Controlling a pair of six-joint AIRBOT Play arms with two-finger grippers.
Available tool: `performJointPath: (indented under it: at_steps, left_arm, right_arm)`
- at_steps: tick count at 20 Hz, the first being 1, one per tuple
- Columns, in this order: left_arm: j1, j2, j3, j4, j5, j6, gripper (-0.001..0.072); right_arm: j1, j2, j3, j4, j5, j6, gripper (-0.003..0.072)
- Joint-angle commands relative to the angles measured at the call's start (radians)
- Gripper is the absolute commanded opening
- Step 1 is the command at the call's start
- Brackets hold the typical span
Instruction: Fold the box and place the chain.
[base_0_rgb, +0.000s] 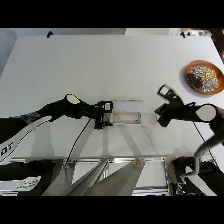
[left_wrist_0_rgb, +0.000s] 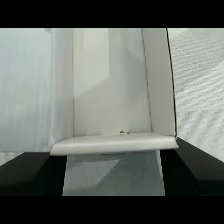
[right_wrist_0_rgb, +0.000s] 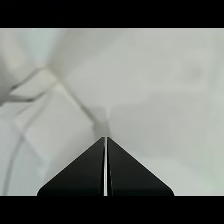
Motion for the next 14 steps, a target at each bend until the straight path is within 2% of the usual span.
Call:
performJointPath:
  at_steps: [1, 4, 9, 14]
  left_arm:
    - [0.000, 0.001, 0.000, 0.000, 0.000, 0.001, 0.0273]
    - [0.000, 0.001, 0.000, 0.000, 0.000, 0.001, 0.0273]
    - [0.000, 0.001, 0.000, 0.000, 0.000, 0.001, 0.0273]
    - [0.000, 0.001, 0.000, 0.000, 0.000, 0.001, 0.0273]
  right_arm:
    - [-0.090, -0.012, 0.000, -0.045, -0.029, 0.373, 0.0017]
    - [-0.090, -0.105, 0.000, -0.014, 0.005, 0.449, 0.0017]
    - [-0.064, -0.267, 0.000, 0.125, 0.077, 0.434, 0.0017]
    - [0.024, -0.338, 0.000, 0.145, 0.094, 0.425, 0.0017]
